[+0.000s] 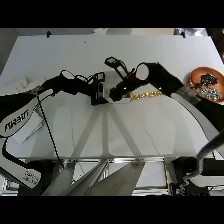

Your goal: Fold the box and place the chain.

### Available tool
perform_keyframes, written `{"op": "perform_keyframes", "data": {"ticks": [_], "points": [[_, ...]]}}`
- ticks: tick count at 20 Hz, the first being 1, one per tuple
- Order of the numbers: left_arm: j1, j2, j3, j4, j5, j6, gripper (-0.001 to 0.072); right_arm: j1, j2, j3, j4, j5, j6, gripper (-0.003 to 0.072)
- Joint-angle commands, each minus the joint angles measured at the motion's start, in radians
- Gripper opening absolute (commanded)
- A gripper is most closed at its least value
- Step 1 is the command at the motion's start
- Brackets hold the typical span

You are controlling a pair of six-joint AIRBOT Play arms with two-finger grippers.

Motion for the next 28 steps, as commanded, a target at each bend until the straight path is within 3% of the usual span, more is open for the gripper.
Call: {"op": "perform_keyframes", "data": {"ticks": [1,6,7,8,9,11,15,18,21,28], "points": [[0.000,0.001,0.000,0.000,0.000,0.000,0.0277,-0.080,0.103,0.000,-0.088,0.035,-0.027,0.0308],[0.000,0.001,0.000,0.000,0.000,0.000,0.0277,-0.336,0.195,0.000,-0.197,0.181,-0.295,0.0321],[0.000,0.001,0.000,0.000,0.000,0.000,0.0277,-0.388,0.191,0.000,-0.198,0.203,-0.351,0.0357],[0.000,0.001,0.000,0.000,0.000,0.000,0.0277,-0.428,0.184,-0.004,-0.198,0.206,-0.397,0.0485],[0.000,0.001,-0.001,0.000,0.000,0.000,0.0277,-0.458,0.175,-0.008,-0.201,0.206,-0.439,0.0536],[0.000,0.001,0.000,0.000,0.000,0.000,0.0277,-0.495,0.142,-0.013,-0.201,0.208,-0.544,0.0539],[0.000,0.001,0.000,0.000,0.000,0.000,0.0277,-0.501,0.047,-0.014,-0.187,0.237,-0.745,0.0542],[0.000,0.001,0.000,0.000,0.000,0.000,0.0277,-0.489,-0.036,-0.014,-0.190,0.257,-0.796,0.0544],[0.000,0.001,0.000,0.000,0.000,0.000,0.0277,-0.468,-0.096,-0.014,-0.190,0.254,-0.863,0.0597],[0.000,0.001,0.000,0.000,0.000,0.000,0.0277,-0.431,-0.154,-0.014,-0.229,0.195,-0.909,0.0600]]}}
